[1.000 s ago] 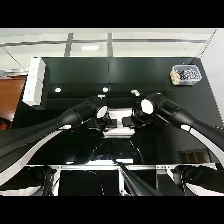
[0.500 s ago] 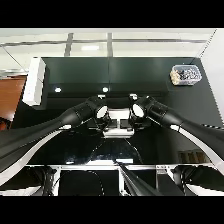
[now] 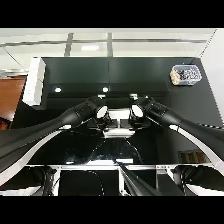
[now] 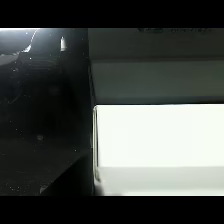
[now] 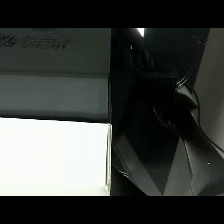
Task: Fold the box and place the chain.
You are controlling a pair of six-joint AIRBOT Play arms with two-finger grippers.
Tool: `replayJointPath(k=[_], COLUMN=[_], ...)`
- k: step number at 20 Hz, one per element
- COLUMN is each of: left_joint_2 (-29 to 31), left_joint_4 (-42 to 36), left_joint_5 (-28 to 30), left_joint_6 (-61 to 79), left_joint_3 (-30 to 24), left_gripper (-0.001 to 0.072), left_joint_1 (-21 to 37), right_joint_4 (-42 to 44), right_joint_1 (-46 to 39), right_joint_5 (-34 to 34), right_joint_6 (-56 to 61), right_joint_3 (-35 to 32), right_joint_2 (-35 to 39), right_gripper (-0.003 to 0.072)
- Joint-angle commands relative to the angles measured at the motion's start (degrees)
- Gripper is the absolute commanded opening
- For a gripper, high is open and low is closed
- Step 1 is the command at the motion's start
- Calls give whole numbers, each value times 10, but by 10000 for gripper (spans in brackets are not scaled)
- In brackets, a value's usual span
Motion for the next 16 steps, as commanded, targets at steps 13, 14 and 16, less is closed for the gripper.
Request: replayJointPath(k=[13,14,16], left_joint_2=[0,0,0], left_joint_4=[1,1,1], left_joint_5=[0,0,0], left_joint_6=[1,1,1], left_joint_3=[0,0,0], left_gripper=[31,31,31], left_joint_1=[0,0,0], right_joint_4=[-3,-3,-3], right_joint_1=[1,1,1], right_joint_5=[-3,-3,-3], right_joint_6=[14,14,14], right_joint_3=[0,0,0], right_joint_2=[-1,-2,-3], right_gripper=[270,254,231])
